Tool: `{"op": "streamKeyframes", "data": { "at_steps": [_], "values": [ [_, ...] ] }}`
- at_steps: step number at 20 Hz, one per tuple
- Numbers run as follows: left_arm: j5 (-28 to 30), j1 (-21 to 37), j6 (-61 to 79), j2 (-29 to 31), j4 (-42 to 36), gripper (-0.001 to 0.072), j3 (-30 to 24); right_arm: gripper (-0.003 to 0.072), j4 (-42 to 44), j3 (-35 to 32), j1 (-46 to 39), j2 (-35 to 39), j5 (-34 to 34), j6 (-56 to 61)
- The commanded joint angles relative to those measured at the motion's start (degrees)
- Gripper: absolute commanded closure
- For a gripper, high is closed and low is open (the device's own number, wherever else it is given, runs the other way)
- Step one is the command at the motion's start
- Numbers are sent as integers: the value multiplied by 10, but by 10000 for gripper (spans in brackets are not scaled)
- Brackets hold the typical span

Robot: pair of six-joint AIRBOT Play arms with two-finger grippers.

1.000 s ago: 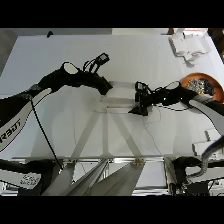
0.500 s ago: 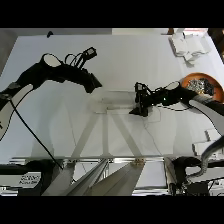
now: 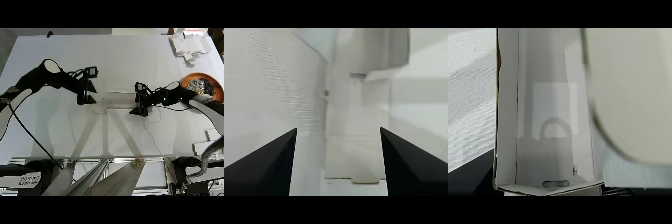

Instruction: Fold the box and place the chain.

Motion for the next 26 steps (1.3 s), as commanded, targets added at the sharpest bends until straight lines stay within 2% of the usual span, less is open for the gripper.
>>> {"op": "streamKeyframes", "data": {
  "at_steps": [1,5,7,12,20,21,22,26],
  "values": [
    [45,-5,121,-8,-18,127,-41,192,0,0,0,0,0,0],
    [109,-5,125,-15,-84,128,-48,192,0,0,0,0,0,0],
    [112,-6,163,-24,-112,128,-48,192,0,0,0,0,0,0],
    [110,-14,204,-47,-108,129,-48,192,0,0,0,0,0,0],
    [26,-14,243,-47,-108,155,-48,192,0,1,0,0,0,0],
    [17,-15,243,-47,-108,220,-48,192,0,1,0,0,0,0],
    [9,-16,243,-47,-108,323,-48,192,0,1,0,0,0,0],
    [5,-18,254,-47,-108,334,-48,192,0,1,0,0,0,0]
  ]
}}
